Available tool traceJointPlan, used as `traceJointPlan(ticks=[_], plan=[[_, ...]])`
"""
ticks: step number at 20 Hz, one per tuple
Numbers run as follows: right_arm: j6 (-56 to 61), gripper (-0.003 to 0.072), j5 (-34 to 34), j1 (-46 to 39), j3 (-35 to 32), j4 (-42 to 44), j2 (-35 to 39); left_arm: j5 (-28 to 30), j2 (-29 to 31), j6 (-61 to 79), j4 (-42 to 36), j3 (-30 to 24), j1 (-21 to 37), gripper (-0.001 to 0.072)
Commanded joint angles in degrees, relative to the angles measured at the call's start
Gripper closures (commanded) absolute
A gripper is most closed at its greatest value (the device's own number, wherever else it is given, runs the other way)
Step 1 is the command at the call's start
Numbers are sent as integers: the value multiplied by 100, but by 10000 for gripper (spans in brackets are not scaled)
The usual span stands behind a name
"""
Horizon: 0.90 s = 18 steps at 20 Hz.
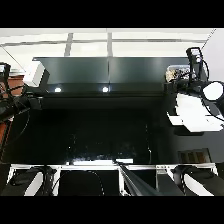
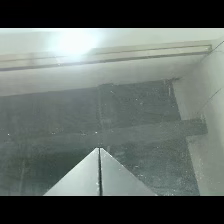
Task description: Fold the box and place the chain.
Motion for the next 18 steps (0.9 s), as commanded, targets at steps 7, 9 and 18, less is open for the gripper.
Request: traceJointPlan(ticks=[7,9,18], plan=[[0,670,2,0,0,0,0,0,2,0,2,-2,4,683],[0,670,2,0,0,0,0,0,2,0,2,-2,4,683],[4,670,-46,2,0,457,0,4,0,-15,-153,-4,2,683]])
